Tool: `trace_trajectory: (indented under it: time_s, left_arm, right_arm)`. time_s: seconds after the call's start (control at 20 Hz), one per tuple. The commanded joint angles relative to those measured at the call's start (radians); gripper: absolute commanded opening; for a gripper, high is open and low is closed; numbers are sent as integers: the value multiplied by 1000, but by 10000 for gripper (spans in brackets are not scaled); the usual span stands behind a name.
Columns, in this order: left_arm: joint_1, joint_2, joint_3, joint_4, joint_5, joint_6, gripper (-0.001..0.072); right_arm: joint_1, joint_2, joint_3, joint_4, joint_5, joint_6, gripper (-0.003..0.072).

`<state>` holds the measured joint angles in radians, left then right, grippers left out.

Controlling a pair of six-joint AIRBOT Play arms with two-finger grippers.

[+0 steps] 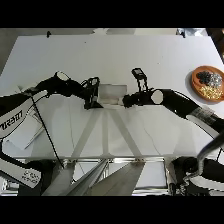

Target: Fold the box and place the chain.

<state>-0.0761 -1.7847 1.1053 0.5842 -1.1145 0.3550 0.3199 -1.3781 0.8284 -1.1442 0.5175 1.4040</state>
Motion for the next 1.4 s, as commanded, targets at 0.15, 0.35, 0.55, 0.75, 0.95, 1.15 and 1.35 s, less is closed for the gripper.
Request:
trace_trajectory:
  time_s: [0.15, 0.35, 0.55, 0.75, 0.95, 1.15, 1.35]
  left_arm:
    - [1, 0, 0, 0, 0, -1, 335]
    - [1, 0, 0, 0, 0, -1, 335]
    - [1, 0, 0, 0, 0, -1, 335]
    - [1, 0, 0, 0, 0, 0, 335]
    - [1, 0, 0, 0, 0, 0, 335]
    - [1, 0, 0, 0, 0, 0, 335]
    - [1, 0, 0, 0, 0, -1, 335]
  right_arm:
    - [48, 0, 118, -484, 246, 402, 386]
    - [85, -6, 162, -478, 261, 424, 409]
    - [103, -14, 172, -451, 254, 459, 410]
    - [128, -80, 190, -391, 254, 458, 410]
    - [159, -167, 240, -422, 325, 502, 405]
    - [169, -204, 294, -447, 326, 537, 310]
    - [169, -204, 320, -453, 345, 686, 302]
